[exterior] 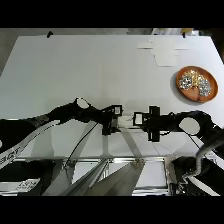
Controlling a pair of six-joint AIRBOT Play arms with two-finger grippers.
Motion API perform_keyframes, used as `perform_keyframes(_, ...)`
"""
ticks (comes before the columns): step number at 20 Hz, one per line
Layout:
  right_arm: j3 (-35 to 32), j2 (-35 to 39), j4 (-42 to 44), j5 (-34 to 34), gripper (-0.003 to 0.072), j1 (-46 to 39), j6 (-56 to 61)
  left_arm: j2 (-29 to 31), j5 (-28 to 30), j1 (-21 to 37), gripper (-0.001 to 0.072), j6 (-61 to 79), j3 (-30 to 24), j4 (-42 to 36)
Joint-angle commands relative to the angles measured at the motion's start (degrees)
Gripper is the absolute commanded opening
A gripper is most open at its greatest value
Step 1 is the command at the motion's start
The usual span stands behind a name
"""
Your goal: Fold the box and place the chain.
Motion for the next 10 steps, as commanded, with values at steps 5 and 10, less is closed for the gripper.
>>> perform_keyframes(5,0.11,0.04,2.73,0.76,0.0322,0.07,0.04,0.02,0.31,0.00,0.0208,-0.13,0.02,-0.20)
perform_keyframes(10,0.13,2.99,8.72,0.79,0.0319,0.00,-1.07,0.02,0.28,0.00,0.0208,-0.13,0.02,-0.20)
